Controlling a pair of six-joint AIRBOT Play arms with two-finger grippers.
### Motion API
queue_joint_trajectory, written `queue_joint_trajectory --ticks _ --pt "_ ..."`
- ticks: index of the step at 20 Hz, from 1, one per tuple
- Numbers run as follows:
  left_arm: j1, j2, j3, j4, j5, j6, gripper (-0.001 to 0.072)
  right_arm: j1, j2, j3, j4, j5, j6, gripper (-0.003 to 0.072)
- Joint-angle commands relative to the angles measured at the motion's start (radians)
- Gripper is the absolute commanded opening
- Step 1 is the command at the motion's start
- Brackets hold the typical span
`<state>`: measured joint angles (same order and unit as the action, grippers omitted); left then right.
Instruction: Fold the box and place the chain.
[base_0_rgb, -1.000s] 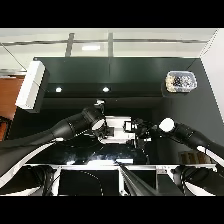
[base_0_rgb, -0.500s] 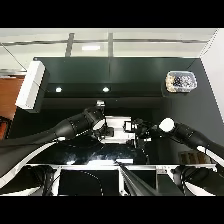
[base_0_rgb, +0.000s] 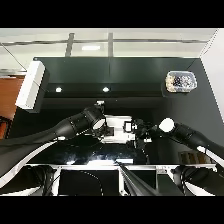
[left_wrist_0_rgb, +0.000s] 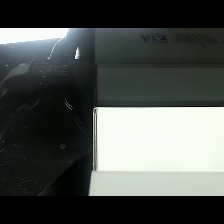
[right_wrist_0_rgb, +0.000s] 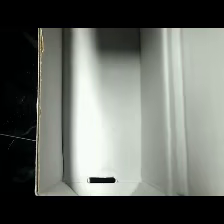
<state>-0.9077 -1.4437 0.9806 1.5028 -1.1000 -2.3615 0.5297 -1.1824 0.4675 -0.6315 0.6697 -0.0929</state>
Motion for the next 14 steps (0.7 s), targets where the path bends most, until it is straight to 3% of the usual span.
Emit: queue_joint_trajectory --ticks 1,7,12,13,14 --pt "0.007 0.002 -0.001 -0.023 -0.005 -0.003 0.0029 -0.005 0.040 0.006 -0.011 0.034 0.025 0.0630" --pt "0.012 0.006 -0.001 -0.019 0.002 -0.004 0.0030 -0.039 0.179 0.006 -0.216 0.130 0.179 0.0629" --pt "0.012 0.005 -0.001 -0.019 0.004 -0.003 0.0030 -0.033 0.178 0.003 -0.207 0.101 0.178 0.0619" --pt "0.012 0.005 -0.001 -0.019 0.004 -0.003 0.0030 -0.033 0.177 0.003 -0.195 0.100 0.178 0.0412" --pt "0.012 0.005 -0.001 -0.019 0.005 -0.003 0.0030 -0.033 0.173 0.003 -0.172 0.099 0.178 0.0315"
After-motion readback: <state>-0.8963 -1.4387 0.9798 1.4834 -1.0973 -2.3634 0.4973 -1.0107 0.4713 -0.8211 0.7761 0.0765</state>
